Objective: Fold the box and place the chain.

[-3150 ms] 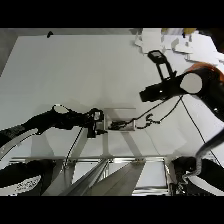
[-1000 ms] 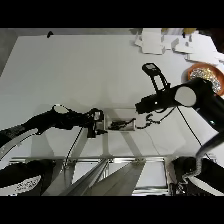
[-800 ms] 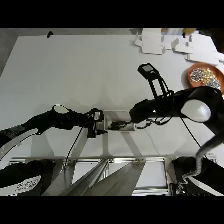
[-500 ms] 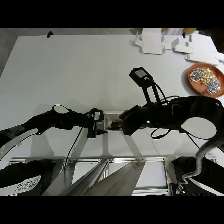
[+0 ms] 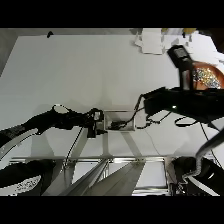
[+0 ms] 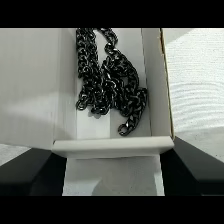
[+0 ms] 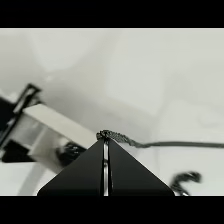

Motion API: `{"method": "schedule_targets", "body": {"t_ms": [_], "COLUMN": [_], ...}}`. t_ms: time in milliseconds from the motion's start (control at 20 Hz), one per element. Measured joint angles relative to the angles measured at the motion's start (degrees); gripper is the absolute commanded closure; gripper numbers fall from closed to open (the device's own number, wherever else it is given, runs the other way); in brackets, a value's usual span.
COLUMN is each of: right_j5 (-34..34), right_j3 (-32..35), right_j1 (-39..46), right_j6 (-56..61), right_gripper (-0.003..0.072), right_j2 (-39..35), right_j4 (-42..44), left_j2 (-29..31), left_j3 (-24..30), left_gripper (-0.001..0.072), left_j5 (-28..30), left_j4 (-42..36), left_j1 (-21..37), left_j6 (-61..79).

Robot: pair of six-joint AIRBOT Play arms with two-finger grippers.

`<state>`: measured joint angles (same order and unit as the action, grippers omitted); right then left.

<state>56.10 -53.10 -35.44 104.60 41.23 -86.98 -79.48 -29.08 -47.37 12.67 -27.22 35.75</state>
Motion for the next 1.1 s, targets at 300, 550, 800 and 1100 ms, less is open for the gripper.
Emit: {"method": "schedule_targets", "body": {"t_ms": [300,550,800,1100], "right_j5": [11.8,11.54,5.14,-1.27], "right_j3": [0.0,0.0,0.0,0.0], "right_j1": [6.54,7.39,1.2,-8.33], "right_j6": [-2.69,-8.59,-13.09,-14.58], "right_gripper": [0.0671,0.0671,0.0671,0.0671], "right_j2": [-3.82,-4.0,-0.72,9.57], "right_j4": [-0.48,13.31,21.57,22.18], "left_j2": [0.0,0.0,0.0,0.0], "left_j3": [0.0,0.0,0.0,0.0], "left_gripper": [0.0453,0.0453,0.0453,0.0453], "left_j5": [0.0,0.0,0.0,0.0], "left_j4": [0.0,0.0,0.0,0.0], "left_j1": [0.0,0.0,0.0,0.0], "left_j6": [0.02,0.0,0.0,0.02]}}
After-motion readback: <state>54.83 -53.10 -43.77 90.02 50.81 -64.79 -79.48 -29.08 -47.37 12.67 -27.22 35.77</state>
